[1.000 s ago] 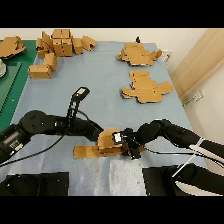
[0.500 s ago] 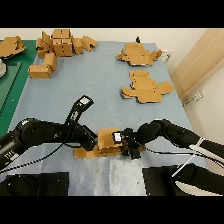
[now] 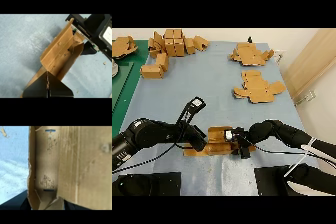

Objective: Fold the box.

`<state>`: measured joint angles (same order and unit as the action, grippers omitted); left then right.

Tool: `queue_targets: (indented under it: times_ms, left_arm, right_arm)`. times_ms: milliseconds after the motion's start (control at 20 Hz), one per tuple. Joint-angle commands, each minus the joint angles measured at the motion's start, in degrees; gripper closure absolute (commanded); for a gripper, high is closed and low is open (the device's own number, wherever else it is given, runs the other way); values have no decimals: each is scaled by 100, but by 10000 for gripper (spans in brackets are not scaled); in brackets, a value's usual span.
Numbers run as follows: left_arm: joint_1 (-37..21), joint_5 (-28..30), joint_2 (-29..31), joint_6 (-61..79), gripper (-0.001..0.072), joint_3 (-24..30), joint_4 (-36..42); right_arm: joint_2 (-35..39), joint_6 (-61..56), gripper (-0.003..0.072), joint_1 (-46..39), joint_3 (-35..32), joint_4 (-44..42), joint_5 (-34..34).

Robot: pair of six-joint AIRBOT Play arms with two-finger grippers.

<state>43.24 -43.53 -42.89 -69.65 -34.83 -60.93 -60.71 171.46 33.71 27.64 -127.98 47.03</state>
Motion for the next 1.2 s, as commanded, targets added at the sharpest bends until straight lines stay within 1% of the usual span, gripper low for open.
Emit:
queue_targets:
  times_ms: [0,150,250,300,350,450,500,550,600,700,800,950,1150]
  left_arm:
    - [0,4,0,22,699,2,-83]
    - [0,-28,-55,42,700,4,-79]
    - [0,-262,-221,584,699,15,-79]
    - [24,-236,-291,922,699,44,-59]
    - [125,-44,-345,1270,699,48,-59]
    - [382,778,-400,1499,699,48,2]
    - [448,1209,-459,1456,699,48,210]
    - [426,1401,-564,1460,699,48,592]
    - [387,1368,-702,1504,699,46,885]
    - [367,1189,-1034,1482,699,28,1156]
    - [367,1167,-1344,1482,699,-20,1453]
    - [297,1187,-1676,1506,700,-37,1694]
    - [-31,1073,-1996,1502,700,-39,1768]
  right_arm:
    - [7,-59,113,-4,2,-20,-63]
    - [4,-59,115,-4,2,33,-63]
    - [0,-59,114,-4,2,160,-59]
    - [0,-59,114,-4,0,179,-57]
    - [0,-59,114,-4,2,179,-55]
    - [0,-59,114,-4,2,177,-57]
    - [0,-59,114,-4,2,177,-57]
    - [0,-59,114,-4,2,177,-57]
    - [0,-59,114,-4,2,177,-57]
    - [0,-59,114,-4,0,177,-57]
    - [0,-59,114,-4,2,177,-48]
    - [0,-59,114,-4,2,177,-48]
    - [0,-59,114,-4,2,177,9]
